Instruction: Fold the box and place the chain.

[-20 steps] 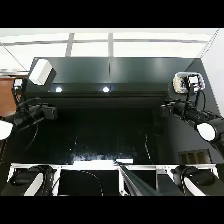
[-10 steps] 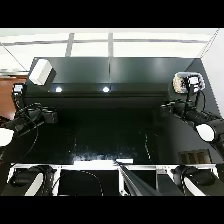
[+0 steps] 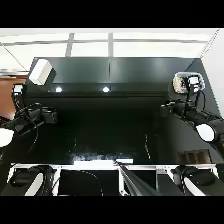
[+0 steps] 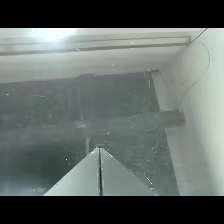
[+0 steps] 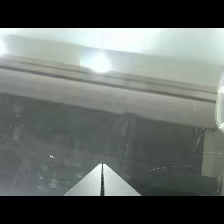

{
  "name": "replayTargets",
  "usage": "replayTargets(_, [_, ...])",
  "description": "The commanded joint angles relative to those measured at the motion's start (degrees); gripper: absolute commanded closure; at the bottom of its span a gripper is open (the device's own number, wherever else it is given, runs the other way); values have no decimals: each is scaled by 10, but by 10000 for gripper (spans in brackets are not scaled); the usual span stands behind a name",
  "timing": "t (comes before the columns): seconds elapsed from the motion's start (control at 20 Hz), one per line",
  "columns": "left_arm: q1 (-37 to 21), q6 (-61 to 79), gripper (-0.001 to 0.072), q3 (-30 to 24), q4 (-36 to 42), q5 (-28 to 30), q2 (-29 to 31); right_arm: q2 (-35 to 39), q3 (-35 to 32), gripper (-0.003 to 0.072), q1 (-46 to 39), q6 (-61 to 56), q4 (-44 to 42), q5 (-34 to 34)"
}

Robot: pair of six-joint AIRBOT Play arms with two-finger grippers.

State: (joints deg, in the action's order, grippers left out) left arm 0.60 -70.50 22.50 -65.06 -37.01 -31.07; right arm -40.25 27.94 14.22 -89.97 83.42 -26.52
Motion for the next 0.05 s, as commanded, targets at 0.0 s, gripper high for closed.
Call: replayTargets(0.0, [0, 0, 683, 0, 0, 0, 0, 0, 0, 686, 1, 0, 0, 0])
